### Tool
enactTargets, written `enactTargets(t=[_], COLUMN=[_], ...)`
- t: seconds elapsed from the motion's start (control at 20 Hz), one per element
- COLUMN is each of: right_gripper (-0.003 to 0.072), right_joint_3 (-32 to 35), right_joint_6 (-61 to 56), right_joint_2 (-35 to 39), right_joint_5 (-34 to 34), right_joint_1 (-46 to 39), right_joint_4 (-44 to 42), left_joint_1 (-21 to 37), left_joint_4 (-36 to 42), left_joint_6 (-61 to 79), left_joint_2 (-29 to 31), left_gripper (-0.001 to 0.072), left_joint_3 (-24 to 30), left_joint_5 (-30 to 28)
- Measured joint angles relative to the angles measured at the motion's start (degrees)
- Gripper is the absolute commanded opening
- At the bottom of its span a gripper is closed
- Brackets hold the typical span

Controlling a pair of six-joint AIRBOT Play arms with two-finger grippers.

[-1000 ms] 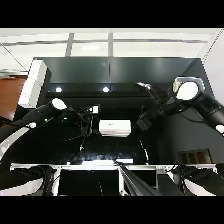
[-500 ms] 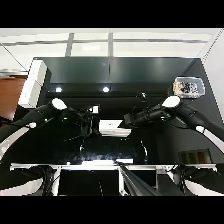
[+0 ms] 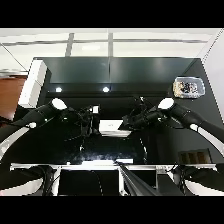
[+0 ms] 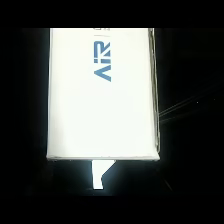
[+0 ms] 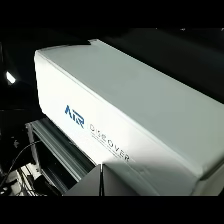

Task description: Fold the box and place the chain.

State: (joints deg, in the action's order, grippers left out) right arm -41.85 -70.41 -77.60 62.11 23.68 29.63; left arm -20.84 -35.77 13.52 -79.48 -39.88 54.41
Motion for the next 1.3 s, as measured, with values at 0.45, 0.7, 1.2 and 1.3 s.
enactTargets(t=[0.45, 0.7, 1.2, 1.3], right_gripper=[0.0025, 0.0025, 0.0025, 0.0026], right_joint_3=[-2.45, -5.60, -6.47, -6.47], right_joint_6=[2.56, 3.10, 1.95, 1.86], right_joint_2=[3.50, 11.61, 17.38, 17.49], right_joint_5=[-0.28, 3.74, 8.59, 9.09], right_joint_1=[-1.36, -10.08, -23.12, -23.45], right_joint_4=[0.68, 1.77, 7.54, 8.00], left_joint_1=[0.00, 0.00, 0.20, 0.26], left_joint_4=[0.09, 0.09, -2.82, -5.70], left_joint_6=[-0.26, -0.22, -5.84, -9.03], left_joint_2=[-0.04, -0.04, 1.73, 3.85], left_gripper=[0.0463, 0.0465, 0.0713, 0.0713], left_joint_3=[0.00, 0.00, -0.55, -0.76], left_joint_5=[0.00, 0.00, 0.00, 0.48])
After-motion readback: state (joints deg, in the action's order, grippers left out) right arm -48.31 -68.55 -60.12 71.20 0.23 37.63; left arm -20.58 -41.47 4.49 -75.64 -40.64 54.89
